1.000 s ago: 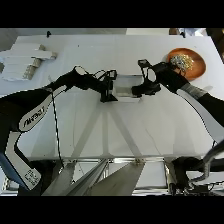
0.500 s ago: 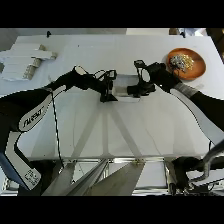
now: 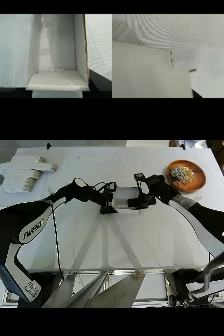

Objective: Fold the box and place the chain.

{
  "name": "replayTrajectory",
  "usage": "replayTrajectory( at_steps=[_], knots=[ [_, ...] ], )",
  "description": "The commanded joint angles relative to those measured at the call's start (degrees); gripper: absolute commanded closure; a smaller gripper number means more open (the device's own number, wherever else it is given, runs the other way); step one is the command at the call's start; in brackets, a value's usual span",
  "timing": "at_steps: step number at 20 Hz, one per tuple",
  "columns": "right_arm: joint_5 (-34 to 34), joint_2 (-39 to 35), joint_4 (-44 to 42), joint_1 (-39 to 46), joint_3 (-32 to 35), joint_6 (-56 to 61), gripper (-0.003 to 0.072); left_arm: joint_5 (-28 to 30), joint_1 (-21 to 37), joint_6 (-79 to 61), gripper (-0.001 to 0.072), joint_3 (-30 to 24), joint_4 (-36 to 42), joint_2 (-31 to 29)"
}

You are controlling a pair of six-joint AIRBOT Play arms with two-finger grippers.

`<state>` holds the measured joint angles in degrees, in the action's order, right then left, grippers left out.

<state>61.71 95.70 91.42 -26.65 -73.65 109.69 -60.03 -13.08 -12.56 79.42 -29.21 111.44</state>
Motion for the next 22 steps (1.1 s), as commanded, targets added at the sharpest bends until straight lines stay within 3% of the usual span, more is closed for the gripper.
replayTrajectory(
  at_steps=[1,7,8,9,10,19,21,22],
  knots=[
    [0.04,0.09,0.28,-0.07,-0.02,-0.37,0.0672,-0.02,0.02,-0.28,0.0334,0.02,0.04,0.02],
    [0.07,0.31,0.26,-0.07,-0.02,0.04,0.0672,-0.02,0.02,-0.28,0.0334,0.02,0.04,0.02],
    [0.04,0.26,0.26,-0.07,-0.04,0.02,0.0635,-0.02,0.02,-0.28,0.0334,0.02,0.04,0.02],
    [0.04,0.17,0.22,-0.07,-0.04,0.02,0.0529,-0.02,0.02,-0.28,0.0334,0.02,0.04,0.02],
    [0.35,0.07,0.24,-0.07,-0.04,0.02,0.0485,0.00,0.02,-0.28,0.0334,0.02,0.04,0.02],
    [3.17,-5.42,0.28,0.70,-1.92,-0.70,0.0480,-0.02,0.02,-0.28,0.0334,0.02,0.04,0.02],
    [5.38,-6.78,0.37,2.25,-3.91,-3.13,0.0381,-0.02,0.02,-0.28,0.0334,0.02,0.04,0.02],
    [7.13,-7.30,0.55,3.48,-5.55,-5.20,0.0377,0.00,0.02,-0.28,0.0334,0.02,0.04,0.02]
  ],
)
